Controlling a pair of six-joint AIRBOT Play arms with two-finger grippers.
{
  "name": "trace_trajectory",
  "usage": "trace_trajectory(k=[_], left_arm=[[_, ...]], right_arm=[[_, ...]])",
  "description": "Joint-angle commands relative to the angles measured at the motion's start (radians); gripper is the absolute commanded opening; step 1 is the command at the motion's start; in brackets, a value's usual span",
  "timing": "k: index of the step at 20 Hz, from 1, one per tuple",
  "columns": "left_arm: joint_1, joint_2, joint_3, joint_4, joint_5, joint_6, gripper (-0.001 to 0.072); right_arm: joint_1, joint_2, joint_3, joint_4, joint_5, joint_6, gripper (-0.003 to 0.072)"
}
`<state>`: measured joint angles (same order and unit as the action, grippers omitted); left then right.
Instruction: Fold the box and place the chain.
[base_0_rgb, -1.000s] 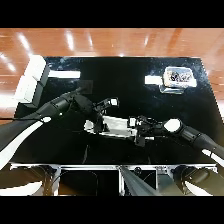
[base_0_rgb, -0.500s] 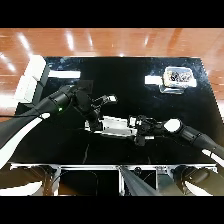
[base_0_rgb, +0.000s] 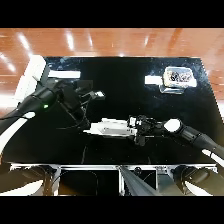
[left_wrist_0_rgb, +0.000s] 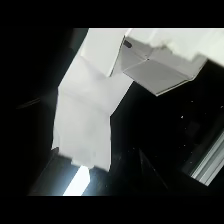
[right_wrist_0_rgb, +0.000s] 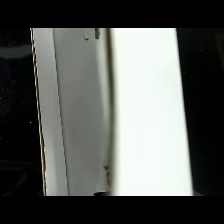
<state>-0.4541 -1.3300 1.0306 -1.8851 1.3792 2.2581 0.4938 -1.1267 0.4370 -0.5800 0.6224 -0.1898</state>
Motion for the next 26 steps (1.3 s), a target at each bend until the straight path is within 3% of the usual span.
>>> trace_trajectory(k=[1, 9, 15, 17, 19, 22, 26], left_arm=[[0.057, 0.103, -0.037, -0.047, -0.033, -0.031, 0.0630], [0.103, 0.360, -0.261, -0.272, -0.126, 0.005, 0.0630], [0.100, 0.349, -0.406, -0.337, -0.319, 0.098, 0.0627], [0.084, 0.338, -0.407, -0.405, -0.349, 0.103, 0.0450], [0.051, 0.321, -0.407, -0.484, -0.354, 0.153, 0.0038], [-0.039, 0.309, -0.407, -0.544, -0.459, 0.203, 0.0030], [-0.185, 0.309, -0.407, -0.560, -0.775, 0.199, 0.0030]], right_arm=[[0.000, 0.000, 0.000, 0.000, 0.001, 0.000, 0.0584], [0.000, 0.000, 0.000, 0.000, -0.003, 0.000, 0.0583], [0.000, 0.000, 0.000, 0.000, -0.003, 0.000, 0.0583], [0.000, 0.000, 0.000, 0.000, -0.002, 0.003, 0.0584], [0.000, 0.000, 0.000, 0.000, 0.002, 0.003, 0.0584], [0.000, 0.000, 0.000, 0.000, 0.002, 0.003, 0.0584], [0.000, 0.000, 0.000, 0.000, 0.002, 0.003, 0.0583]])
